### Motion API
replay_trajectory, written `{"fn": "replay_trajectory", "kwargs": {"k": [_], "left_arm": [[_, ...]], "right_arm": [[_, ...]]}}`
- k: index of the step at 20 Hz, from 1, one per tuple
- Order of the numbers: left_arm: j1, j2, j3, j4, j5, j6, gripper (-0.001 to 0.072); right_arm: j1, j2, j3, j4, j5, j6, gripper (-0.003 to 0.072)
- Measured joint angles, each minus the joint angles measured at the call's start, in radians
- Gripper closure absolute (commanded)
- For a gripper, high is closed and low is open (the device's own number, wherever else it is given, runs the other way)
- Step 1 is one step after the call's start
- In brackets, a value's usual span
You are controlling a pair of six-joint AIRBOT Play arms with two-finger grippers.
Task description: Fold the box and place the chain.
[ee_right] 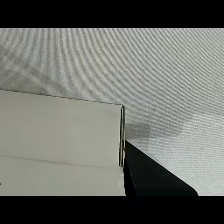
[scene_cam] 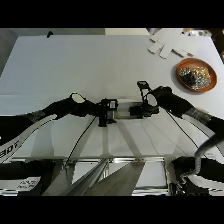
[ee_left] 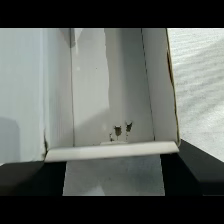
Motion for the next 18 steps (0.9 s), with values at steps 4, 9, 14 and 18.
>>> {"fn": "replay_trajectory", "kwargs": {"k": [4, 9, 14, 18], "left_arm": [[0.000, 0.000, 0.000, 0.000, 0.001, 0.000, 0.0436], [0.000, 0.000, 0.000, -0.001, 0.001, 0.000, 0.0436], [-0.001, 0.000, 0.000, -0.002, 0.003, 0.000, 0.0436], [-0.001, 0.000, 0.000, -0.002, 0.002, 0.000, 0.0436]], "right_arm": [[0.000, -0.013, 0.000, -0.005, 0.008, 0.019, 0.0519], [0.000, -0.023, 0.000, -0.012, 0.022, 0.070, 0.0522], [0.005, -0.026, 0.000, -0.050, 0.035, 0.120, 0.0642], [0.006, -0.026, 0.000, -0.065, 0.040, 0.176, 0.0672]]}}
